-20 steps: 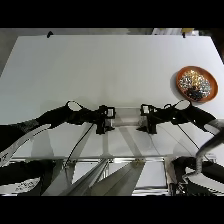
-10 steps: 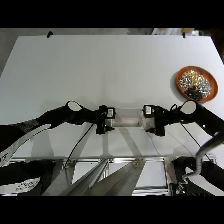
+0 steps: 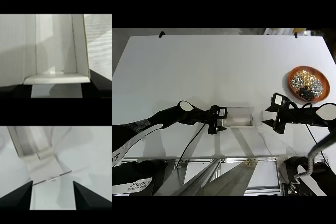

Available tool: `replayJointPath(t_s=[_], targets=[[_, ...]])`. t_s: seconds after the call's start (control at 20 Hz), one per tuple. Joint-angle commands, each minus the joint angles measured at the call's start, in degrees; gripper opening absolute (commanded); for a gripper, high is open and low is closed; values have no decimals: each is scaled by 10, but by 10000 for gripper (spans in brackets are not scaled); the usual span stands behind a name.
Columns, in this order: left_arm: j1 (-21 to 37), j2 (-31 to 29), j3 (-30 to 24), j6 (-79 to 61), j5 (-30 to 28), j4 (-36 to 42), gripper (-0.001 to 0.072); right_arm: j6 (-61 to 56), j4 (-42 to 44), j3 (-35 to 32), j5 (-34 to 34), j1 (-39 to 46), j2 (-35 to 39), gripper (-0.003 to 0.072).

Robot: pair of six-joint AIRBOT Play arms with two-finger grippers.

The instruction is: Fold the box and place the chain.

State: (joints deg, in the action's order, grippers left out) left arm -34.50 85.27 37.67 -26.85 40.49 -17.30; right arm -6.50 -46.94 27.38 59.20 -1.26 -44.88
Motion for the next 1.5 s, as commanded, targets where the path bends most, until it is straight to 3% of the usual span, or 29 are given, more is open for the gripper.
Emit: replayJointPath(t_s=[0.0, 0.05, 0.3, 0.35, 0.45, 0.5, 0.6, 0.7, 0.8, 1.1, 1.45], targets=[[0, 0, 0, -1, 0, -1, 256, 43, 155, 0, 10, 7, 9, 457], [0, 0, 0, -2, 0, -1, 256, 56, 159, 0, 11, 7, 4, 416], [0, 0, 0, -2, 0, -1, 256, 71, 164, 0, 21, -5, -26, 405], [0, 0, 0, -2, 0, -1, 256, 82, 168, 0, 18, -21, -33, 371], [0, 0, 0, -1, 0, -1, 256, 115, 176, 0, 2, -69, -60, 86], [0, 0, 0, -2, 0, -1, 256, 124, 178, 0, -31, -97, -78, 29], [0, 0, 0, -1, 0, -1, 256, 110, 215, 0, -152, -144, -116, 19], [0, 0, 0, -2, 0, -1, 256, 95, 307, 1, -263, -161, -151, 19], [0, 0, 0, -2, 0, -1, 256, 92, 362, 1, -308, -161, -184, 19], [0, 0, 0, -1, 0, -1, 256, 14, 287, 1, -280, -161, -235, 19], [0, 0, 0, -2, 0, -1, 256, -89, 239, 11, -216, -160, -201, 20]])
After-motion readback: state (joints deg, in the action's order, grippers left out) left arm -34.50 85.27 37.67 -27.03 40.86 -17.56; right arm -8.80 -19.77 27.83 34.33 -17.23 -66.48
